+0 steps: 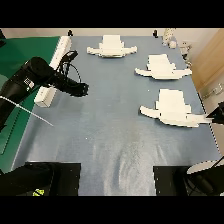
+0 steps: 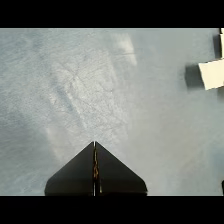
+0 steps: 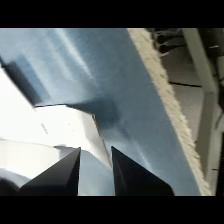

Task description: Fold the box.

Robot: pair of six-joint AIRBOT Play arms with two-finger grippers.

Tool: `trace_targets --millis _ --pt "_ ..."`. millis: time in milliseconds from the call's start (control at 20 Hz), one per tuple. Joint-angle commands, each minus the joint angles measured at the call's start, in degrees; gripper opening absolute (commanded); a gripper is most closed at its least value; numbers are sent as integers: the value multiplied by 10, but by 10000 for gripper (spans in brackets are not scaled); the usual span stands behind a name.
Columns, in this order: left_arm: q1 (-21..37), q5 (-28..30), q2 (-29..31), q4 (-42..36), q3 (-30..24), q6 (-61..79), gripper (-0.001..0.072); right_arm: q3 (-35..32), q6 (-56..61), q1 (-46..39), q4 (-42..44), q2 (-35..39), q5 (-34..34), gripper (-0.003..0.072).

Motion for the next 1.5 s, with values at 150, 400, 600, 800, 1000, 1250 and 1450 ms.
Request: trace_targets --millis 150,400,600,800,1000,1250,1450 --pt "0 1 0 -32 0 0 17 5 -44 20 95 -19 -42 44" --pt "0 4 0 -73 0 0 17 -3 -24 109 159 -10 -58 3" --pt "1 -20 0 -79 0 -14 16 -97 -21 219 184 93 21 2" --pt "1 -101 16 -78 -27 -1 16 -268 27 316 182 255 105 2" --pt "1 -104 84 -84 -121 5 16 -431 83 400 179 388 186 2" --pt "1 -118 121 -88 -176 24 17 -502 106 478 171 424 278 96" --pt "1 -122 121 -89 -176 28 17 -481 106 480 161 397 276 221"
